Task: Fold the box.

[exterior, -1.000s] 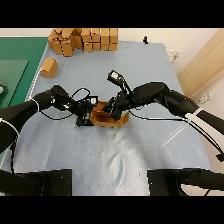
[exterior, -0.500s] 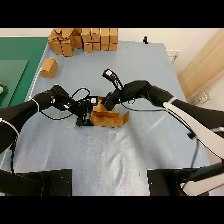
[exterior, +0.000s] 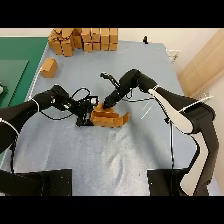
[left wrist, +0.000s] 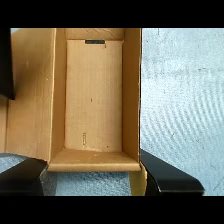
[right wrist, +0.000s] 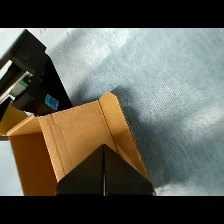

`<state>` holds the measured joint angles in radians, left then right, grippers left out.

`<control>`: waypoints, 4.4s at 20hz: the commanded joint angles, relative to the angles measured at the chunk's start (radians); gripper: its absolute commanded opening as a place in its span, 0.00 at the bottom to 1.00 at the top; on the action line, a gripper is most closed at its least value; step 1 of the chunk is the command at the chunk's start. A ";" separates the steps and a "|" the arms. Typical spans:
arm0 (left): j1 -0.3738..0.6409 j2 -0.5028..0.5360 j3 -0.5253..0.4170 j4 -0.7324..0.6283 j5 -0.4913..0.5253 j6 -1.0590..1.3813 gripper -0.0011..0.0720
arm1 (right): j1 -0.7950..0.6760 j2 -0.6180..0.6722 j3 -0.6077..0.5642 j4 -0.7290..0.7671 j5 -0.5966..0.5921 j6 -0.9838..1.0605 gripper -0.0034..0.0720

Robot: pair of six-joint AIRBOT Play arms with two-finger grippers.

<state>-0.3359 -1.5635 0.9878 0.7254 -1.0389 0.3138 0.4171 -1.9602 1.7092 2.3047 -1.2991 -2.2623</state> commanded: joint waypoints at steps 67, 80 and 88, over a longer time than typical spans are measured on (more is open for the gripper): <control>0.001 -0.001 0.001 0.011 0.008 -0.103 0.04 | -0.023 0.631 -0.674 -0.278 0.419 -0.663 0.99; 0.001 -0.001 0.001 0.013 0.010 -0.101 0.04 | -0.023 0.496 -0.550 -0.217 0.277 -0.741 0.99; 0.001 -0.001 0.001 0.012 0.010 -0.101 0.04 | -0.022 0.454 -0.549 -0.185 0.308 -0.742 0.99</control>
<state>-0.3359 -1.5646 0.9890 0.7376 -1.0294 0.2123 0.3946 -1.4857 1.1576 2.0968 -1.0023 -3.0047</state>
